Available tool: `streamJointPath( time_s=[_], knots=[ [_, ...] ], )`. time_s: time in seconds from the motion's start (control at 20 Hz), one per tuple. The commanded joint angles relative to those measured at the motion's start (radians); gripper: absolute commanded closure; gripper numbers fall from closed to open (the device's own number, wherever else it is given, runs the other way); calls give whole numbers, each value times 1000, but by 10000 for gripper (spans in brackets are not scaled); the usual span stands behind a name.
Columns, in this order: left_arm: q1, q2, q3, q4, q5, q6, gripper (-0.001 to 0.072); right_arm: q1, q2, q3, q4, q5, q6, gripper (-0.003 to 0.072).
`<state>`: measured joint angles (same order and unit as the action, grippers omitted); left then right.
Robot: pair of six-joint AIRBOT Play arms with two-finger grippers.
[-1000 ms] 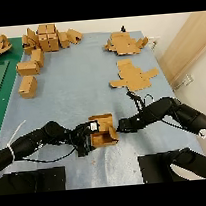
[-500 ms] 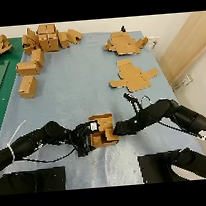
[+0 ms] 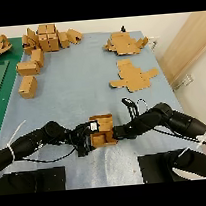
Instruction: Fold the box.
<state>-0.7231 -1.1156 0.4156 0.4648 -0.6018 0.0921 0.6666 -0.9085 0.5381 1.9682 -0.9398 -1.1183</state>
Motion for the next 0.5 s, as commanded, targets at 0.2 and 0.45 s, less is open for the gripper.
streamJointPath(
  time_s=[0.2,0.45],
  knots=[
    [0,0,0,0,0,0,304,69,-90,62,-55,52,116,275],
    [0,0,0,0,0,1,304,69,-90,63,-49,74,116,275]
  ],
)
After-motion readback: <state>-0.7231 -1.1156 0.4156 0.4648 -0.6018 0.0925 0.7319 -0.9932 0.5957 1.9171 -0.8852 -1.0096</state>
